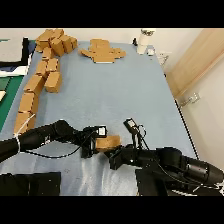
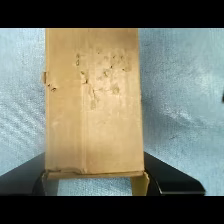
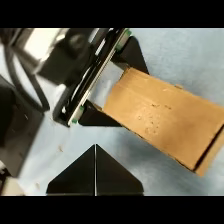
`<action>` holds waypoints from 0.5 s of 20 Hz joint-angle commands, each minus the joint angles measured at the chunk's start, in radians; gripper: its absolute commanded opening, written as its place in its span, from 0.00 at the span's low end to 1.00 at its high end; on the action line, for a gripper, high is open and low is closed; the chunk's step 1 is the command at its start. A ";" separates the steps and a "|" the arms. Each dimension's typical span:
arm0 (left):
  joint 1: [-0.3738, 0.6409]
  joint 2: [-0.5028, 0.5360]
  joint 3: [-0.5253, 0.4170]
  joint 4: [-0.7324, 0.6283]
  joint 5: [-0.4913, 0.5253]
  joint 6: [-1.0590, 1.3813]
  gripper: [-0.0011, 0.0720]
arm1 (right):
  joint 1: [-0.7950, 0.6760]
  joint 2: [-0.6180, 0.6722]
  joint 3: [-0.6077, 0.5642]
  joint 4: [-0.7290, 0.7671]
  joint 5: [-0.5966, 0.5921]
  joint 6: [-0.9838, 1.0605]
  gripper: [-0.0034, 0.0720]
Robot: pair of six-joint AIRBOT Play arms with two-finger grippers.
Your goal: Fold the box.
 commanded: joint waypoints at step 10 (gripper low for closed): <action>0.000 0.000 0.000 0.000 0.000 0.000 0.66 | -0.064 0.004 -0.203 0.028 0.390 0.354 0.05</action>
